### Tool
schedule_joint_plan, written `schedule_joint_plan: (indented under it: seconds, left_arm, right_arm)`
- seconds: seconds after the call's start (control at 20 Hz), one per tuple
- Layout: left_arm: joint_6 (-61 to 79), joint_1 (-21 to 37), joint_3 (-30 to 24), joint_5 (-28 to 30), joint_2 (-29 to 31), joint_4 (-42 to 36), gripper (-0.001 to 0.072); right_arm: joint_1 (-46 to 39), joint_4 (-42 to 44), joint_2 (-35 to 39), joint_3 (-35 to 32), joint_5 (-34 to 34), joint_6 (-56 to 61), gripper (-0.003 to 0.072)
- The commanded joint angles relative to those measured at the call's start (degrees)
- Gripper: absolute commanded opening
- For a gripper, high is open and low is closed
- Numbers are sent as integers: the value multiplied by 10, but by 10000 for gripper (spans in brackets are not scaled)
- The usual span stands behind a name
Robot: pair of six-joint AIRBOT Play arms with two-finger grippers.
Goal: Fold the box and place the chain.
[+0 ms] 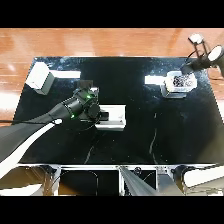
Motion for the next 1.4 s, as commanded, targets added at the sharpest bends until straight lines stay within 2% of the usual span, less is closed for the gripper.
schedule_joint_plan:
  seconds: [0.0, 0.3, 0.7, 0.95, 1.05, 1.2, 1.35]
  left_arm:
    - [0, 0, 0, 1, 0, 0, 21]
    - [0, 0, 0, 0, 0, 0, 21]
    - [0, -1, 0, 2, 0, 0, 21]
    - [0, -1, 0, 2, 0, -1, 21]
    - [0, -1, 0, 2, 0, 0, 21]
    - [0, -1, 0, 2, 0, 0, 21]
    - [0, -1, 0, 2, 0, 0, 21]
  right_arm:
    - [0, 2, 66, 4, 8, 17, 10]
    - [0, 23, 183, 13, 8, 25, 9]
    - [0, 98, 245, 137, 23, 37, 10]
    - [32, 95, 329, 147, 100, 33, 19]
    - [68, 95, 367, 148, 116, 25, 19]
    - [131, 95, 410, 147, 191, 26, 19]
    - [209, 95, 443, 147, 233, 45, 19]
